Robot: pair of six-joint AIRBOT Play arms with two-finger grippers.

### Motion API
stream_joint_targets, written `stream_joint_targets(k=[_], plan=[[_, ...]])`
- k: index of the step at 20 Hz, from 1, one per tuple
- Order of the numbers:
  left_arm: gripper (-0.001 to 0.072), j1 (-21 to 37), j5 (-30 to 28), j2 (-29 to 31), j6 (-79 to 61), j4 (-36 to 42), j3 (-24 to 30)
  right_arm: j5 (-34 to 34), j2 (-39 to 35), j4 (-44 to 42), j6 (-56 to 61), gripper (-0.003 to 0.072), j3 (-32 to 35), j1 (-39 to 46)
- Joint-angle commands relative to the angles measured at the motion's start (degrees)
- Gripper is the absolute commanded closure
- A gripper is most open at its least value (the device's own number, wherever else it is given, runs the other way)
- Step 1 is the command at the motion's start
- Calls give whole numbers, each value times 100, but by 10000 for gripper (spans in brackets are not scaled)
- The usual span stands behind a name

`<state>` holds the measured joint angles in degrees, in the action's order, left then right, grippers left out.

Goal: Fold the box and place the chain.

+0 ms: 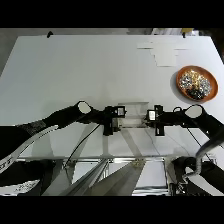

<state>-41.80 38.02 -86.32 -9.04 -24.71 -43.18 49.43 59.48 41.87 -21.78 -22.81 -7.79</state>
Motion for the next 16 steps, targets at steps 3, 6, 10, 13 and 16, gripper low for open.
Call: stream_joint_targets(k=[3,6,10,13,16], plan=[[439,0,-4,4,4,4,2,-293,319,-415,-258,526,-2,-286],[439,0,-4,4,4,4,2,-345,302,-363,-221,505,-2,-284],[439,0,-4,2,4,4,2,-328,-245,678,675,508,-2,-153],[439,0,-4,2,4,4,2,-251,-968,1340,1943,512,-2,232],[439,0,-4,4,4,4,2,-247,-1508,927,2704,519,-4,291]])
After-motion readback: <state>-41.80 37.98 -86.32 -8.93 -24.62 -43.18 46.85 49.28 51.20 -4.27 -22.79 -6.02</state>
